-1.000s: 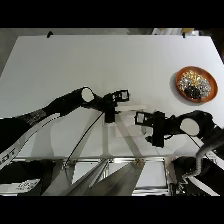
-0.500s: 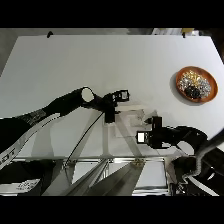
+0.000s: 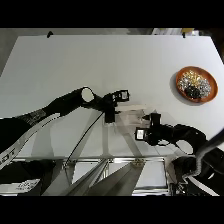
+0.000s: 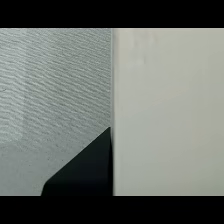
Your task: Fold the box and place the chain.
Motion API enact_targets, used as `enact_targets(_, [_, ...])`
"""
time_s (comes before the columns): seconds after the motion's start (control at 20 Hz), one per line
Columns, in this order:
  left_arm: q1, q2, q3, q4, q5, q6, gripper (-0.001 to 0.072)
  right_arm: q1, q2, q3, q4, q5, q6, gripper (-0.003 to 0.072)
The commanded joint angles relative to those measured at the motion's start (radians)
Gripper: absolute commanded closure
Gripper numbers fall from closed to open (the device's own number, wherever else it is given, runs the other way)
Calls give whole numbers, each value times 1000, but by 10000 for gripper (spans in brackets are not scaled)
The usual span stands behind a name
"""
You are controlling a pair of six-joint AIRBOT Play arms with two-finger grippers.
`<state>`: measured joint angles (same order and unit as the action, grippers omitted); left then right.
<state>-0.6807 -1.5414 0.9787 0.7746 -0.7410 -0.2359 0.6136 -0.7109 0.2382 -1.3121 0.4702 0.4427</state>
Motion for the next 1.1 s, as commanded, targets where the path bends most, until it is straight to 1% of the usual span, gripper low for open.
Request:
enact_targets(0.0, [0, 1, 0, 0, 0, 0, 698, -80, -2, 44, 60, 84, -38, -3])
enact_targets(0.1, [0, 1, 0, 0, 0, 0, 698, -117, -3, 64, 96, 109, -72, -3])
enact_targets(0.25, [0, 1, 0, 0, 0, 0, 698, -186, -21, 82, 200, 129, -201, -2])
enact_targets(0.35, [0, 1, 0, 0, 0, 0, 698, -247, -55, 103, 284, 155, -273, -2])
enact_targets(0.5, [0, 1, 0, 0, 0, 0, 698, -300, -111, 121, 392, 177, -396, -3])
enact_targets(0.7, [0, 1, 0, 0, 0, 0, 698, -364, -184, 177, 420, 216, -441, -3])
enact_targets(0.85, [0, 1, 0, 0, 0, 0, 698, -379, -243, 192, 529, 266, -617, -4])
enact_targets(1.05, [0, 1, 0, 0, 0, 0, 698, -396, -311, 209, 550, 290, -702, -4])
